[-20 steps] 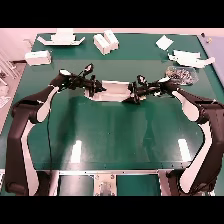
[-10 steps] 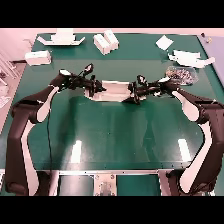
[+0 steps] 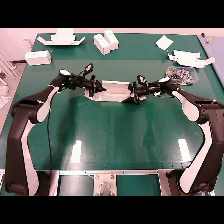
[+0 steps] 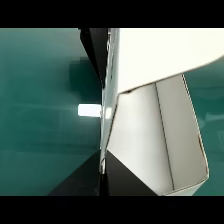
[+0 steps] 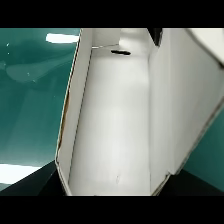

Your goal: Fold the box and place the chain.

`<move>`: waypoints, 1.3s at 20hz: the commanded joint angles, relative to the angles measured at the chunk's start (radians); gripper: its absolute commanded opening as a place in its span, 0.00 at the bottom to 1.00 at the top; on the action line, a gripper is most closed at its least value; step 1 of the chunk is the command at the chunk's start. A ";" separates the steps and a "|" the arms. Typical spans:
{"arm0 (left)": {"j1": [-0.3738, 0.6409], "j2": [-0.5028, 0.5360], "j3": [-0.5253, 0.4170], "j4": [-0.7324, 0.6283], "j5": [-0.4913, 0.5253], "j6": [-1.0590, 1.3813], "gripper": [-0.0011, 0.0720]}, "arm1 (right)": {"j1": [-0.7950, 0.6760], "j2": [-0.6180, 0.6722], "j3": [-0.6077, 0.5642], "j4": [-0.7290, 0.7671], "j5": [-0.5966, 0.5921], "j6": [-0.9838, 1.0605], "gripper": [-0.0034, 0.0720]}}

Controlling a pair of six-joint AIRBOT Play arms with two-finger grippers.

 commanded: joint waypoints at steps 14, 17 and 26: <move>0.003 0.083 0.000 -0.158 -0.076 -0.010 0.72 | 0.000 -0.001 0.000 0.000 0.000 0.000 0.77; 0.017 0.156 0.000 -0.130 -0.098 -0.010 0.72 | 0.000 -0.001 0.000 0.000 0.000 0.000 0.77; 0.114 0.285 0.017 -0.236 -0.390 -0.031 0.12 | 0.000 -0.001 0.000 0.000 0.000 0.000 0.77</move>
